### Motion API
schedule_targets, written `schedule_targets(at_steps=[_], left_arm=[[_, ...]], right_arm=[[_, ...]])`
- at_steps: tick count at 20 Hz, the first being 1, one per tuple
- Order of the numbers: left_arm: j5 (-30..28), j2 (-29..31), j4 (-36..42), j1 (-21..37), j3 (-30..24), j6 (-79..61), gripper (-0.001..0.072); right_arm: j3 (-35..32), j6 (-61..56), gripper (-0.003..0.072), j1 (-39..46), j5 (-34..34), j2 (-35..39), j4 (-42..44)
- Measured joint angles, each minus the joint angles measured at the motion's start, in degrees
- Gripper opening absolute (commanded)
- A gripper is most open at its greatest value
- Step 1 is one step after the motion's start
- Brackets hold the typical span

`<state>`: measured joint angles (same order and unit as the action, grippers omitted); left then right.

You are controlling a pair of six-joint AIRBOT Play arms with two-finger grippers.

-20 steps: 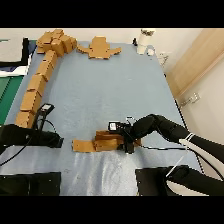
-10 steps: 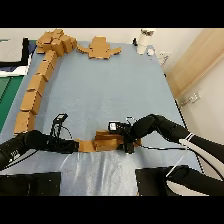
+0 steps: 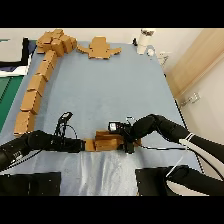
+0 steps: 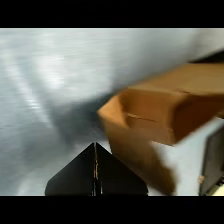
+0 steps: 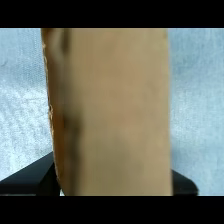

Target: Fold the box.

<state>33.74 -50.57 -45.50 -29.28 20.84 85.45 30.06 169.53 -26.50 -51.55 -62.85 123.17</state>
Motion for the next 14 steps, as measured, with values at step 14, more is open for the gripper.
schedule_targets(at_steps=[14], left_arm=[[4.00,3.28,2.78,0.02,0.57,-1.22,0.0015]], right_arm=[[0.00,0.00,0.0447,0.00,0.00,0.00,-0.02]])
